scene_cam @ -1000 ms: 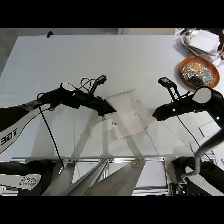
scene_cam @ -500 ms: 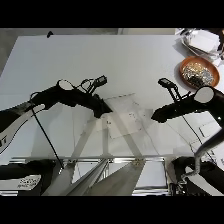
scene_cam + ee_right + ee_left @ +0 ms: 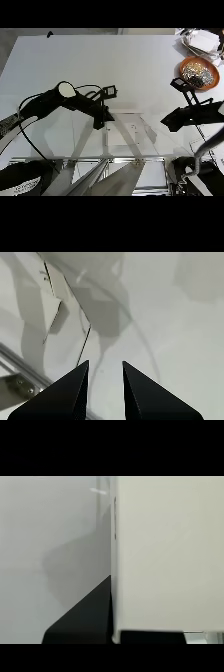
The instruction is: Fold the box and place the chain.
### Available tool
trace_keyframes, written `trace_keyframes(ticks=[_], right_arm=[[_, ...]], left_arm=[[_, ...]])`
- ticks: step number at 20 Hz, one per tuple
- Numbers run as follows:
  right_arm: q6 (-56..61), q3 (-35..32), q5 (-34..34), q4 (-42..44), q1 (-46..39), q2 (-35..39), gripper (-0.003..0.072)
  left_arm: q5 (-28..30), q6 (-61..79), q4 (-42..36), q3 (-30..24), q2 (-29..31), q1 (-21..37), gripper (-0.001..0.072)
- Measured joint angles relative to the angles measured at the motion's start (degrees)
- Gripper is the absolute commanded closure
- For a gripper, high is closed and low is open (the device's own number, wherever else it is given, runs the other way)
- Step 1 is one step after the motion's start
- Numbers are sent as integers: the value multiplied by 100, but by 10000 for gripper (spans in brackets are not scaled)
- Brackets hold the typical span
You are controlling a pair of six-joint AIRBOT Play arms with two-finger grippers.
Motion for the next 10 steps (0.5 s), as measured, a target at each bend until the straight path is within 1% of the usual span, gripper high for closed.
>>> trace_keyframes(ticks=[2, 4, 10], right_arm=[[24, 0, 66, -107, 0, 345, 445], [42, 0, 96, -146, 0, 542, 445], [59, -11, 92, -131, 0, 739, 446]], left_arm=[[402, 59, -9, -37, -42, -229, 708], [671, 85, -61, -57, -166, -328, 705], [1104, 299, -175, -76, -662, -400, 705]])
